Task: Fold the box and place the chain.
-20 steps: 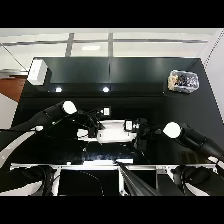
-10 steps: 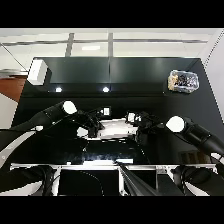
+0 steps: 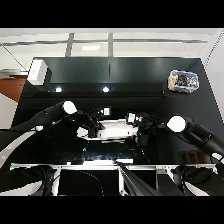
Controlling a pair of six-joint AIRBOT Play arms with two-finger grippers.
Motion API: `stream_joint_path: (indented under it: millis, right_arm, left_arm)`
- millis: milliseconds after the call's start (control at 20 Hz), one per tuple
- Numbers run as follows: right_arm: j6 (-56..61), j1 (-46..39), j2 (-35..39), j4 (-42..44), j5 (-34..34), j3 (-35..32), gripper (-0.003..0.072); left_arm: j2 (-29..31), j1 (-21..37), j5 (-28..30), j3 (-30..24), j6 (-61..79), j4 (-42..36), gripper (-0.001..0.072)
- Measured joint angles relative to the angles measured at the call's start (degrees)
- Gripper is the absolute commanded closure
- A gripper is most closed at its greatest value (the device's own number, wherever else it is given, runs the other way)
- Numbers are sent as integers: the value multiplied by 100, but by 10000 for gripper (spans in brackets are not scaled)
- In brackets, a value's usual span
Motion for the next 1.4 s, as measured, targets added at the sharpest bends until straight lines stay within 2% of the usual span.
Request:
stream_joint_path:
  millis: [450, 1400]
  right_arm:
    - [0, -4, 66, 44, 0, 50, -12]
    - [-866, -4, -885, 977, 317, 50, -11]
  left_arm:
    - [0, 0, -7, 0, -2, 0, 686]
    - [-2, -2, -28, 0, 9, 4, 686]
